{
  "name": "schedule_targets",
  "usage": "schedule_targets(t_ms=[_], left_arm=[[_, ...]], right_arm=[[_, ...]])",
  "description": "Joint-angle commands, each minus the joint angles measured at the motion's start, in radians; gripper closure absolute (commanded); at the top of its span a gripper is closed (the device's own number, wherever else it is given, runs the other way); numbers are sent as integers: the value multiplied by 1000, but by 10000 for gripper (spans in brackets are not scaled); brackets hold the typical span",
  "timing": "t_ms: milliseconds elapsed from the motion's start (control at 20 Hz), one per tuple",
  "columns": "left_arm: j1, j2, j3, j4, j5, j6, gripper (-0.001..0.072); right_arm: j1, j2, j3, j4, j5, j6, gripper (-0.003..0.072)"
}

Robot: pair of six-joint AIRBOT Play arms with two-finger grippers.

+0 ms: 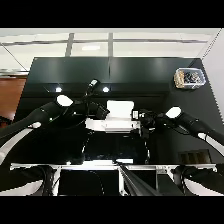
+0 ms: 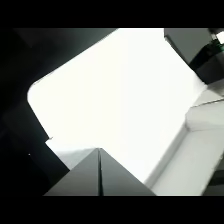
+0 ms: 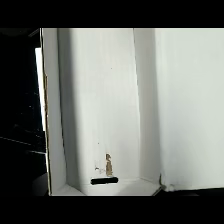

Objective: Fold the box and place the chain.

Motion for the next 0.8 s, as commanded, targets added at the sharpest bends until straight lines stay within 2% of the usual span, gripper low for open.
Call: schedule_targets(t_ms=[0, 250, 450, 600, 750], left_arm=[[-1, -38, 3, 15, -3, 4, 687], [12, -55, 6, 91, -42, 15, 684], [58, -45, 54, 113, -132, 22, 686], [121, 27, 77, 158, -142, 4, 686], [233, 132, 71, 301, -225, -83, 686]], right_arm=[[1, -1, 0, 0, 0, 0, 560], [1, -1, 0, 0, 0, 0, 560], [1, -1, 0, 0, 0, 0, 561], [1, -1, 0, 0, 0, 0, 560], [1, -1, 0, 0, 0, 0, 560]])
